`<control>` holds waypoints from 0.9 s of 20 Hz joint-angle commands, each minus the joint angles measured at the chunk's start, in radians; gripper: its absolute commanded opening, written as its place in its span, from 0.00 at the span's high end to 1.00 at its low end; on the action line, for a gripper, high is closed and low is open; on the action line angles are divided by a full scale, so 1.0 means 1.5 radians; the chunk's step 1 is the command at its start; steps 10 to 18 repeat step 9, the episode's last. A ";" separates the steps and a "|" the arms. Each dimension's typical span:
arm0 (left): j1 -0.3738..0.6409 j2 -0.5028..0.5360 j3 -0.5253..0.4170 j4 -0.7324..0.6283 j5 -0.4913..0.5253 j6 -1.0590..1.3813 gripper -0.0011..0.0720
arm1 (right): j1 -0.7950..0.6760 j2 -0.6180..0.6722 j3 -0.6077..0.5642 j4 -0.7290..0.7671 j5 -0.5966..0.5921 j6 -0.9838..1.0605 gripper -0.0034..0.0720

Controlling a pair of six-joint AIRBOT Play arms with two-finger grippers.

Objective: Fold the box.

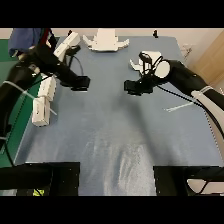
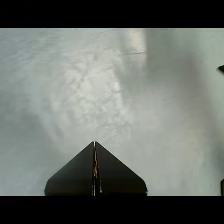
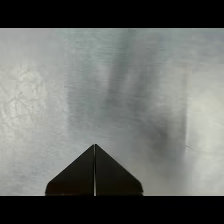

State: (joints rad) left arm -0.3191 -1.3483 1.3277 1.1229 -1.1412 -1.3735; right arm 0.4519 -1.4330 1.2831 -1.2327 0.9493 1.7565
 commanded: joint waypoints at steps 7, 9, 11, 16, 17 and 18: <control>-0.043 -0.105 0.044 -0.031 0.036 -0.004 0.97 | 0.045 -0.063 0.040 0.016 0.013 -0.003 0.95; -0.043 -0.106 0.044 -0.031 0.036 -0.004 0.97 | 0.045 -0.063 0.040 0.016 0.013 -0.002 0.95; -0.043 -0.106 0.044 -0.031 0.036 -0.004 0.97 | 0.045 -0.063 0.040 0.016 0.013 -0.002 0.95; -0.043 -0.106 0.044 -0.031 0.036 -0.004 0.97 | 0.045 -0.063 0.040 0.016 0.013 -0.002 0.95; -0.043 -0.106 0.044 -0.031 0.036 -0.004 0.97 | 0.045 -0.063 0.040 0.016 0.013 -0.002 0.95; -0.043 -0.106 0.044 -0.031 0.036 -0.004 0.97 | 0.045 -0.063 0.040 0.016 0.013 -0.002 0.95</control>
